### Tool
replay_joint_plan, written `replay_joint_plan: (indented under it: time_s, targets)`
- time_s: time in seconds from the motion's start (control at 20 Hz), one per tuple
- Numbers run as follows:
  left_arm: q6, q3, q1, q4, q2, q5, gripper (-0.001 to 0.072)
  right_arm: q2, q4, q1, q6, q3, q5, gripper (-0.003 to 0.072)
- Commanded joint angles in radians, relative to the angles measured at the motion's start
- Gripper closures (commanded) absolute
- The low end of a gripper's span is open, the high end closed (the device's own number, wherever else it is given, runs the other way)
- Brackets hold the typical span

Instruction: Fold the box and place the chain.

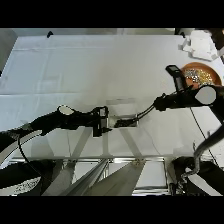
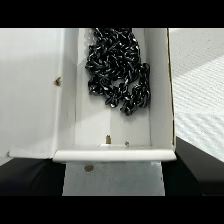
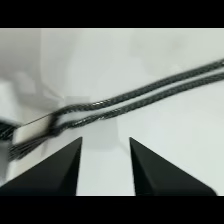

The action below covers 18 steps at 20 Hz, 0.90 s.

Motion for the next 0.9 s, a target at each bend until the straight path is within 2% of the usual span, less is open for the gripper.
replay_joint_plan:
  time_s: [0.0, 0.1, 0.35, 0.75, 0.8, 0.85]
  targets:
    - [0.000, -0.001, 0.000, 0.000, 0.000, 0.000, 0.0437, -0.115, -0.100, -0.133, 0.031, 0.033, -0.037, 0.0175]
    - [0.000, -0.001, 0.000, 0.000, 0.000, 0.000, 0.0437, -0.207, -0.146, -0.139, 0.031, 0.100, -0.025, 0.0166]
    - [0.000, -0.001, 0.000, 0.000, 0.000, 0.000, 0.0437, -0.390, -0.238, -0.137, 0.049, 0.245, -0.089, 0.0177]
    - [0.000, -0.001, 0.000, 0.000, 0.000, 0.000, 0.0437, -0.555, -0.229, -0.092, -0.008, 0.254, -0.159, 0.0179]
    - [0.000, -0.001, 0.000, 0.000, 0.000, 0.000, 0.0437, -0.560, -0.230, -0.092, -0.008, 0.254, -0.155, 0.0187]
    - [0.000, -0.001, 0.000, 0.000, 0.000, 0.000, 0.0437, -0.561, -0.230, -0.093, -0.008, 0.254, -0.150, 0.0234]
